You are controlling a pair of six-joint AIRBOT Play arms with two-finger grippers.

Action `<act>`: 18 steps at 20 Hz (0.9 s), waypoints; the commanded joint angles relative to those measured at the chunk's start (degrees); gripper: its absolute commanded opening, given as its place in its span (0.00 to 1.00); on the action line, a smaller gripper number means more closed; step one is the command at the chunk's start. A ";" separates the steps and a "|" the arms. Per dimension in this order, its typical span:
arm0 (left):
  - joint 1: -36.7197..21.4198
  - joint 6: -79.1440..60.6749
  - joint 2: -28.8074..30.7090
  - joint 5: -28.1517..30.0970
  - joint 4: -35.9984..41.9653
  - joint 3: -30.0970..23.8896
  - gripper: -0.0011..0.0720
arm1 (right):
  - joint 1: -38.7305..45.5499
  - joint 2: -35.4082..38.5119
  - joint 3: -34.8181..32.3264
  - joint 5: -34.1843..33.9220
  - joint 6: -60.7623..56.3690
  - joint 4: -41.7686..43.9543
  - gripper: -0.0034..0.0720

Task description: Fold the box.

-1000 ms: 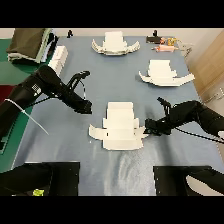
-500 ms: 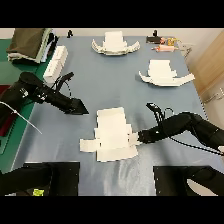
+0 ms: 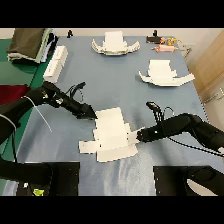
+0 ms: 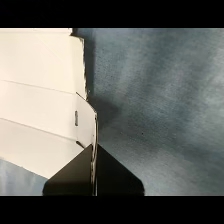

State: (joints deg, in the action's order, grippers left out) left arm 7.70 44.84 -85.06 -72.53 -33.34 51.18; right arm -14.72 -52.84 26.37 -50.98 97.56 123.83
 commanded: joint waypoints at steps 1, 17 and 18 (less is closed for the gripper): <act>3.61 -2.05 -4.70 1.40 1.62 0.31 0.73 | -0.07 0.04 -0.02 0.42 -0.02 -0.11 0.05; 9.66 -11.08 -5.70 -0.70 3.82 2.03 0.32 | -0.07 0.04 -0.04 0.46 0.00 -0.13 0.05; 9.64 -11.23 -5.73 -1.33 3.78 2.38 0.32 | -0.07 0.02 -0.02 0.46 0.00 -0.13 0.05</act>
